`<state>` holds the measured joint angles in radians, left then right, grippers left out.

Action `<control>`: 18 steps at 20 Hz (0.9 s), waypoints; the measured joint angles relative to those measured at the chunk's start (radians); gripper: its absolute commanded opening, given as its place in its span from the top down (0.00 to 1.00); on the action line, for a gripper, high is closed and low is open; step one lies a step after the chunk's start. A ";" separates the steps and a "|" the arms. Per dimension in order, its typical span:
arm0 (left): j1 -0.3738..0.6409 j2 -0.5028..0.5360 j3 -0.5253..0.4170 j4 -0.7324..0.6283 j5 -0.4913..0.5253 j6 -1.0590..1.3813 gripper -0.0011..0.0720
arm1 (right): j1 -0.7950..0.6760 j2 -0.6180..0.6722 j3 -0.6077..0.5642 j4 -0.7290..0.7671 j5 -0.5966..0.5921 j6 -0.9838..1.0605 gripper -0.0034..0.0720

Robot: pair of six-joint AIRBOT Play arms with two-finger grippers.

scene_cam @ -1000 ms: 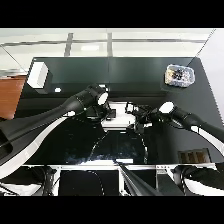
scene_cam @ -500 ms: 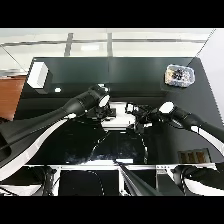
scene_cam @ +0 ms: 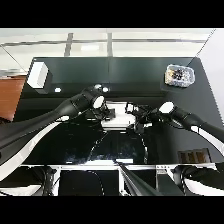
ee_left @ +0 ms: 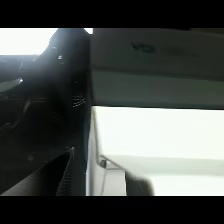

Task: Fold the box and place the chain.

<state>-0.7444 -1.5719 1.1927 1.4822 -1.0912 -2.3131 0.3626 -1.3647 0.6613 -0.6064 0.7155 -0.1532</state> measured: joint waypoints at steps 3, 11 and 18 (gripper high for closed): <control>0.001 -0.010 -0.003 -0.014 0.013 0.005 0.63 | 0.000 0.000 0.000 0.000 0.000 0.000 0.72; 0.002 -0.016 -0.004 -0.014 0.006 0.013 0.96 | 0.000 0.000 0.000 -0.002 0.001 -0.002 0.72; 0.001 -0.017 -0.004 -0.025 0.025 0.008 0.96 | 0.000 0.015 0.000 -0.020 0.008 0.004 0.07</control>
